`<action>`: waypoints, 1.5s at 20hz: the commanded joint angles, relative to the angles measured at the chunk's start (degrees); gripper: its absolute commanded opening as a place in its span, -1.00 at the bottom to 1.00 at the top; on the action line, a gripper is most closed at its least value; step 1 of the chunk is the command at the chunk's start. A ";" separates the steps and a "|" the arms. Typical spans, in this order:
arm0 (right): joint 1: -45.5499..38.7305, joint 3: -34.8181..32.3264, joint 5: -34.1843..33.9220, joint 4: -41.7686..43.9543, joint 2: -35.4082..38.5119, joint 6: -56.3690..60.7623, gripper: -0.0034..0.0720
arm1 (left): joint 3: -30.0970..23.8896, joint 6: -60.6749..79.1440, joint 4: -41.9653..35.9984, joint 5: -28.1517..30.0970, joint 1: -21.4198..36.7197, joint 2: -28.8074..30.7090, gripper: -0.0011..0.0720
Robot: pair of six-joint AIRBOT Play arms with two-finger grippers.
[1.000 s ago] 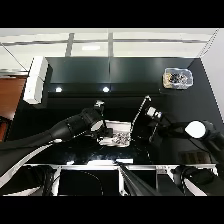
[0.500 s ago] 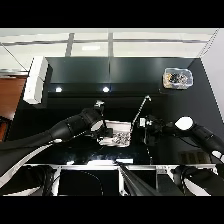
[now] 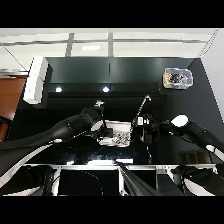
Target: Fold the box and place the chain.
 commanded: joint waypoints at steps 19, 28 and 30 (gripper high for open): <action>0.57 3.13 1.99 -2.67 -3.02 4.04 0.87 | 0.00 0.02 0.02 0.04 0.02 -0.04 -0.89; 5.62 3.19 -1.90 -6.43 -4.26 9.86 0.87 | 0.00 0.02 0.02 0.02 0.00 -0.04 -0.89; 5.62 3.21 -1.88 -6.47 -4.26 10.69 0.87 | 0.00 0.02 0.02 0.02 0.00 -0.04 -0.89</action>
